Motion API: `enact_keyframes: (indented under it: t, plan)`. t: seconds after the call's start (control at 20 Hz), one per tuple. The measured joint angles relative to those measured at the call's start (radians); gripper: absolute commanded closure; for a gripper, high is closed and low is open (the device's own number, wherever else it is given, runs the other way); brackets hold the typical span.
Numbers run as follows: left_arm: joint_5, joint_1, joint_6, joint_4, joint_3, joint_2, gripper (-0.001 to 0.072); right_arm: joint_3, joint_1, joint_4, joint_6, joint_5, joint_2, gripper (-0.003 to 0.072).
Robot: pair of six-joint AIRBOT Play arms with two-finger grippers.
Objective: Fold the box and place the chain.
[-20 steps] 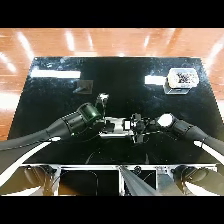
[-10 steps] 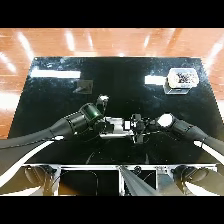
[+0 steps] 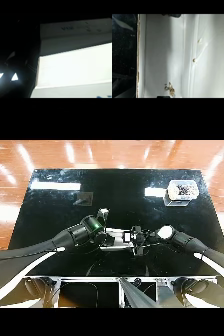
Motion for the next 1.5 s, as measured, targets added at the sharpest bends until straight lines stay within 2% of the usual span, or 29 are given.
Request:
enact_keyframes:
  t: [0.55, 0.6, 0.7, 0.8, 1.0, 1.15, 1.2, 1.25, 1.35, 1.4, 1.5]
  plan:
    - [0.0, 0.0, 0.005, -0.002, 0.002, -0.017, 0.0311, 0.0, 0.0, 0.0, 0.0, 0.0, 0.0, 0.0194]
    - [-0.001, 0.0, 0.005, -0.003, 0.002, -0.018, 0.0404, 0.0, 0.0, 0.0, 0.0, 0.0, 0.0, 0.0194]
    - [-0.002, 0.0, 0.003, -0.007, 0.002, -0.019, 0.0474, 0.0, 0.0, 0.001, 0.001, 0.0, 0.0, 0.0194]
    - [0.0, 0.0, 0.003, -0.006, 0.002, -0.019, 0.0478, 0.0, 0.0, 0.002, 0.002, 0.0, 0.0, 0.0194]
    - [0.0, 0.0, 0.005, -0.005, 0.002, -0.019, 0.0684, 0.0, 0.0, 0.002, 0.001, 0.0, 0.0, 0.0194]
    - [0.003, -0.003, 0.006, -0.003, 0.005, -0.019, 0.0687, 0.0, 0.0, 0.002, 0.001, 0.0, 0.0, 0.0194]
    - [0.007, -0.004, 0.007, -0.003, 0.01, -0.019, 0.0683, 0.0, 0.0, 0.002, 0.001, 0.0, 0.0, 0.0194]
    - [0.01, -0.005, 0.008, -0.002, 0.016, -0.019, 0.0582, 0.0, 0.0, 0.002, 0.002, 0.0, 0.0, 0.0194]
    - [0.027, -0.006, 0.016, 0.0, 0.037, -0.019, 0.0248, 0.0, 0.0, 0.002, 0.001, -0.001, 0.0, 0.0194]
    - [0.018, -0.006, 0.016, 0.0, 0.052, -0.018, 0.0221, 0.0, 0.0, 0.001, 0.001, -0.001, 0.0, 0.0194]
    - [0.037, -0.006, 0.021, -0.001, 0.072, -0.018, 0.0221, 0.0, 0.0, 0.001, 0.0, -0.001, 0.0, 0.0194]
